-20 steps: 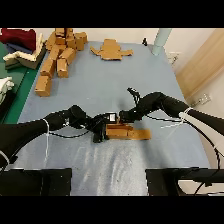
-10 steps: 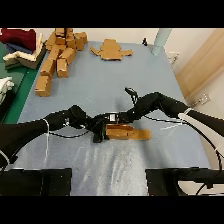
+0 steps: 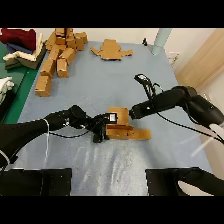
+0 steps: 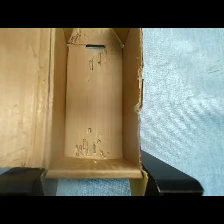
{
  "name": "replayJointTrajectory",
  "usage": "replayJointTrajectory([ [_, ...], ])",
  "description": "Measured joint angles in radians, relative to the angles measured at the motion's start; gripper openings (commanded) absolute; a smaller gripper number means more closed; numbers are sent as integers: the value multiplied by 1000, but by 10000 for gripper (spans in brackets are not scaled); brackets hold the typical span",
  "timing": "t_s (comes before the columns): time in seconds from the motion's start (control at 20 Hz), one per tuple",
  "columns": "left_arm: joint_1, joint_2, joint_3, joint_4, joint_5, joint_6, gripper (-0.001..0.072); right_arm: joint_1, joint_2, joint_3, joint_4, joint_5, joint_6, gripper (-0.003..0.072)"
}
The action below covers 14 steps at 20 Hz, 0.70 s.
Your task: Fold the box.
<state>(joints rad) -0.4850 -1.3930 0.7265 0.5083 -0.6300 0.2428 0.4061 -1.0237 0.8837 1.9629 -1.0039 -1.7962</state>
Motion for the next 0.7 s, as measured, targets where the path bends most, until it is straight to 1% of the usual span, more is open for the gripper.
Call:
replayJointTrajectory([
  [0.2, 0, 0, 0, 0, 0, 0, 401, 39, 198, -160, -27, -85, -10, 8],
  [0.25, 0, 0, 0, 0, 0, 0, 401, 60, 249, -207, -32, -107, -41, 179],
  [0.3, 0, 0, 0, 0, 0, 0, 401, 80, 291, -247, -39, -124, -78, 424],
  [0.35, 0, 0, 0, 0, 0, 0, 401, 101, 327, -286, -47, -134, -127, 512],
  [0.5, 0, 0, 0, 0, 0, 0, 401, 137, 375, -357, -103, -131, -283, 513],
  [0.6, 0, 0, 0, 0, 0, 0, 401, 149, 369, -378, -156, -82, -370, 513],
  [0.7, 0, 0, 0, 0, 0, 0, 401, 156, 340, -390, -203, -7, -440, 513],
])
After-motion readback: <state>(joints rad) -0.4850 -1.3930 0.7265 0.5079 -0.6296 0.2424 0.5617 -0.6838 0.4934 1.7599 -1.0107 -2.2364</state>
